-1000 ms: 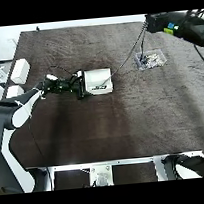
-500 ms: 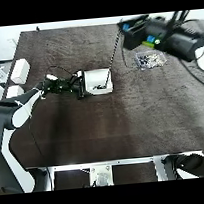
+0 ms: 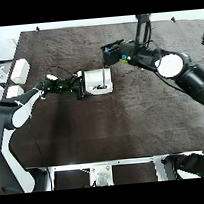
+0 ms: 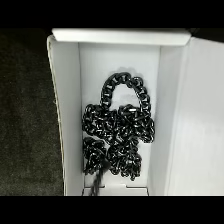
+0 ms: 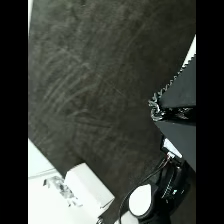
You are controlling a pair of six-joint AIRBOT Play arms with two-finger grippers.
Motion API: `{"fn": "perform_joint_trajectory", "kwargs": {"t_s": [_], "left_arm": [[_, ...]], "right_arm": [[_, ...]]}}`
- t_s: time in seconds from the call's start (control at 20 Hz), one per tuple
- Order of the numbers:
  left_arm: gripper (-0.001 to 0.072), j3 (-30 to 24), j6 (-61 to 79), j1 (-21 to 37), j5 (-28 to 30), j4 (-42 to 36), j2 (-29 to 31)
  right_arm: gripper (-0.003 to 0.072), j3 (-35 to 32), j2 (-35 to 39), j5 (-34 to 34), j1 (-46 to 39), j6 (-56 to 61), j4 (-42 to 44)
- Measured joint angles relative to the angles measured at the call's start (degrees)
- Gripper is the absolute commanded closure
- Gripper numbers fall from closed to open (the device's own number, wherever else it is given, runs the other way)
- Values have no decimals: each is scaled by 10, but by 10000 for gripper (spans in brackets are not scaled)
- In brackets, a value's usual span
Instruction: Fold the box and place the chain.
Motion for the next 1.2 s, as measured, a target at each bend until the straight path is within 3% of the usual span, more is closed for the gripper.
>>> {"fn": "perform_joint_trajectory", "kwargs": {"t_s": [0.45,0.55,0.7,0.9,1.05,1.2], "left_arm": [[361,0,0,0,0,0,0],[361,0,0,0,0,0,0],[361,0,0,0,0,0,0],[361,0,0,0,-1,0,0],[361,0,0,0,-1,0,0],[361,0,0,0,-1,0,0]], "right_arm": [[669,-42,-165,-59,20,25,26],[202,-45,-208,-64,23,26,29],[185,-44,-229,-70,16,26,31],[184,-48,-170,-72,-20,7,19],[176,-71,-122,-71,-83,0,-6],[176,-97,-118,-69,-165,11,-17]]}}
